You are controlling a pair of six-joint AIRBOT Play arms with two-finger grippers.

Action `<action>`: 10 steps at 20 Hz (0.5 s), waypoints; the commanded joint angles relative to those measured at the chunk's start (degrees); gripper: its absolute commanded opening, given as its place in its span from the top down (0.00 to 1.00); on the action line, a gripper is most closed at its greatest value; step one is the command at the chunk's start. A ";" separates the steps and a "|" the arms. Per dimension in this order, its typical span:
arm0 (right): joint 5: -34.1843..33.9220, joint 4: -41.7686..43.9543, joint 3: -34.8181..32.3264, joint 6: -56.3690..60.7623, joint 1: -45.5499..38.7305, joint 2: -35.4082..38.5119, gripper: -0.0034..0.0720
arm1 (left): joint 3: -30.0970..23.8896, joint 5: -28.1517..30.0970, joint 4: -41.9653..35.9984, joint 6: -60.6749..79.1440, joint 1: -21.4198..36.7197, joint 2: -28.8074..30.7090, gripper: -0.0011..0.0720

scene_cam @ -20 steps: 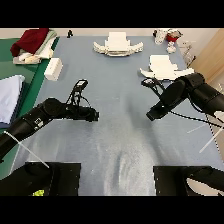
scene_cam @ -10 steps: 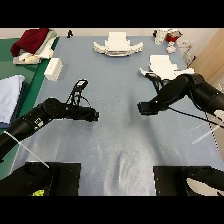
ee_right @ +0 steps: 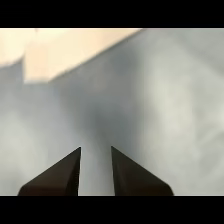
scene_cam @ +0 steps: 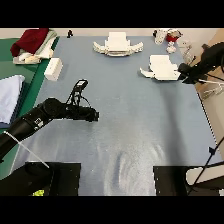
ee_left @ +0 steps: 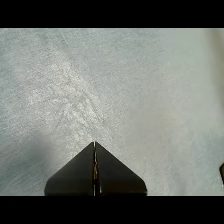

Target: Fold the box.

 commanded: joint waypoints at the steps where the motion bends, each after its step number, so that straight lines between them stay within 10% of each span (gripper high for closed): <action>1: 0.92 2.43 13.44 -3.63 -8.20 -12.35 0.55 | -0.04 0.02 0.00 0.02 0.02 -0.04 0.97; 10: 4.15 10.36 28.72 -5.99 -8.61 -29.27 0.55 | -0.04 0.00 0.00 0.02 0.02 -0.04 0.97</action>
